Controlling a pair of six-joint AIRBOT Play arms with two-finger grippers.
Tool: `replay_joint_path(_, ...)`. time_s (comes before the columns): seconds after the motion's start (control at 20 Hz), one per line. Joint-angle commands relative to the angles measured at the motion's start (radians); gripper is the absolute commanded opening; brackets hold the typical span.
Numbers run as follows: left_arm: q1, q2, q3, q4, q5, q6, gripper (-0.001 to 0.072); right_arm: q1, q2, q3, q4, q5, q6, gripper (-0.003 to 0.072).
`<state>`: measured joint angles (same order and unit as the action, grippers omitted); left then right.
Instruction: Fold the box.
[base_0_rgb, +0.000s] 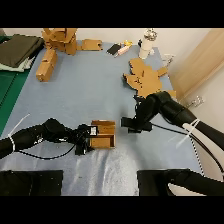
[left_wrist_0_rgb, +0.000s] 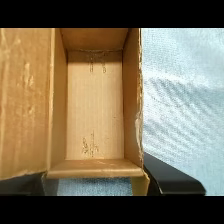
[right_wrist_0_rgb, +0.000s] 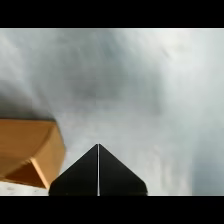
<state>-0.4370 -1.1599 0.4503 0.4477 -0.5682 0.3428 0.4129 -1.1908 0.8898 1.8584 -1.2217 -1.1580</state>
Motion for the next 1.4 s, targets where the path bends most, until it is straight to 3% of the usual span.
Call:
replay_joint_path(0.0, 0.0, 0.0, 0.0, 0.0, 0.0, 0.0, 0.0511, -0.278, -0.125, -0.01, 0.51, 0.146, -0.612, 0.0002)
replay_joint_path(0.1, 0.0, 0.0, 0.0, 0.0, 0.0, 0.0, 0.0511, -0.314, -0.248, 0.05, 0.65, 0.072, -0.741, 0.0002)
replay_joint_path(0.2, 0.0, 0.0, 0.0, 0.0, 0.0, 0.0, 0.0511, -0.28, -0.336, 0.107, 0.694, 0.011, -0.798, 0.0002)
replay_joint_path(0.45, 0.0, 0.0, 0.0, 0.0, 0.0, 0.0, 0.0511, -0.12, -0.346, 0.128, 0.701, 0.024, -0.924, 0.0002)
replay_joint_path(0.65, 0.0, 0.0, 0.0, 0.0, 0.0, 0.0, 0.0511, -0.002, -0.255, 0.08, 0.664, 0.062, -0.981, 0.0002)
replay_joint_path(1.1, 0.0, 0.0, 0.0, 0.0, 0.0, 0.0, 0.0511, 0.132, 0.121, -0.273, 0.619, 0.365, -1.084, 0.0002)
replay_joint_path(1.35, 0.0, 0.0, 0.0, 0.0, 0.0, 0.0, 0.0511, 0.234, 0.23, -0.342, 0.523, 0.47, -1.102, 0.0002)
